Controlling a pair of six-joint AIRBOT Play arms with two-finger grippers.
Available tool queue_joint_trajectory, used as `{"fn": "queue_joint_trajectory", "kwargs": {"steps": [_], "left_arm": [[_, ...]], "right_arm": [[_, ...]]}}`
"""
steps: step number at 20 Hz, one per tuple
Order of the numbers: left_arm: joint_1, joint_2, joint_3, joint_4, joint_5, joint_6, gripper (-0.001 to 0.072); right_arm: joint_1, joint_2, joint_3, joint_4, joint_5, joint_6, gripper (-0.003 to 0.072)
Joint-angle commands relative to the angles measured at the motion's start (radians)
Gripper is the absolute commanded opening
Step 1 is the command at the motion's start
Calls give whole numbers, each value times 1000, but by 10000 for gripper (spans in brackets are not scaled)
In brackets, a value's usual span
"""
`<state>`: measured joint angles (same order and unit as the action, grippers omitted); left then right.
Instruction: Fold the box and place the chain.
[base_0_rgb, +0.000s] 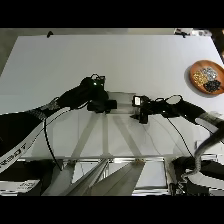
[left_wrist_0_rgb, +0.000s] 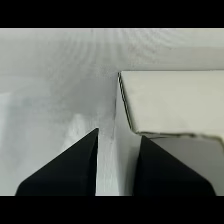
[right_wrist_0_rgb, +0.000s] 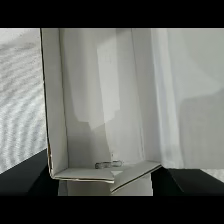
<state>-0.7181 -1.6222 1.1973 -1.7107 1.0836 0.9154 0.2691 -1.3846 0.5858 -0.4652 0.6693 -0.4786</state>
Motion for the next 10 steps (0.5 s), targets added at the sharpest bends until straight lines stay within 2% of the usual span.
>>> {"fn": "queue_joint_trajectory", "kwargs": {"steps": [1,8,10], "left_arm": [[39,-2,0,-91,-6,93,204],[45,-7,0,-86,21,159,189],[43,-11,0,-84,27,159,132]], "right_arm": [[0,1,0,-1,0,-1,320],[0,1,0,-1,0,-1,320],[0,1,0,-1,0,-1,320]]}}
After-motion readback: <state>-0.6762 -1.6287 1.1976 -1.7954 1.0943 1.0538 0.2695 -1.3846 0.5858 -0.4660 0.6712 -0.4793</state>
